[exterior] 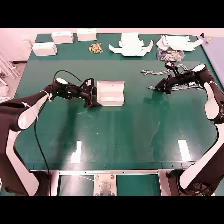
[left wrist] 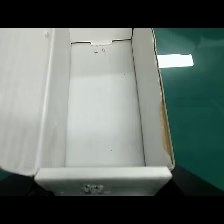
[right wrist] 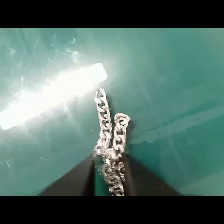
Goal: Fold the box and place the chain.
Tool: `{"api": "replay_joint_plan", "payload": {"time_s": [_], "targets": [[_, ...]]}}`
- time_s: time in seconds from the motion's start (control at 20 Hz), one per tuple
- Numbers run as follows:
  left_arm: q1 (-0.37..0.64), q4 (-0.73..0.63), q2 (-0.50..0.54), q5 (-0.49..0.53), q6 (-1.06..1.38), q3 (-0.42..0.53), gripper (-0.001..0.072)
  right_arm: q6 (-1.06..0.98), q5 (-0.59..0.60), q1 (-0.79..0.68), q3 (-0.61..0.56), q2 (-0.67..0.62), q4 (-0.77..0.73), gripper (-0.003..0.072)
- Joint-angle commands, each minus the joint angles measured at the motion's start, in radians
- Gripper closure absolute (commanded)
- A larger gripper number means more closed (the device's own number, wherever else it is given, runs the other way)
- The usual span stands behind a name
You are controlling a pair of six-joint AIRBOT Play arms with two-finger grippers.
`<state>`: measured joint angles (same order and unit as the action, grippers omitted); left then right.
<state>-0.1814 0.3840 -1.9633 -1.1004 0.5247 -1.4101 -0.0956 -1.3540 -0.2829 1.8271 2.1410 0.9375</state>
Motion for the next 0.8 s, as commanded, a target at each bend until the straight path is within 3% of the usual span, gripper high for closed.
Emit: {"api": "replay_joint_plan", "payload": {"time_s": [0.0, 0.05, 0.1, 0.15, 0.5, 0.75], "targets": [[0.001, 0.0, 0.001, 0.0, 0.0, 0.0, 0.0087, 0.001, 0.003, 0.003, 0.0, 0.013, 0.025, 0.0569], [0.001, 0.0, 0.001, 0.0, 0.0, 0.0, 0.0087, 0.001, 0.003, 0.005, 0.0, 0.013, 0.026, 0.058], [0.001, 0.0, 0.001, 0.0, 0.0, 0.0, 0.0087, 0.001, 0.002, 0.008, 0.0, 0.013, 0.025, 0.0664], [0.001, 0.0, 0.001, 0.001, 0.0, 0.0, 0.0087, -0.003, 0.001, 0.013, 0.0, 0.013, 0.025, 0.0683], [0.001, 0.0, 0.001, 0.0, 0.0, 0.0, 0.0087, -0.036, -0.008, 0.072, 0.0, -0.092, -0.066, 0.0685], [0.001, 0.0, 0.001, 0.0, 0.0, 0.0, 0.0087, -0.093, -0.081, 0.094, 0.0, -0.186, -0.09, 0.0686]]}}
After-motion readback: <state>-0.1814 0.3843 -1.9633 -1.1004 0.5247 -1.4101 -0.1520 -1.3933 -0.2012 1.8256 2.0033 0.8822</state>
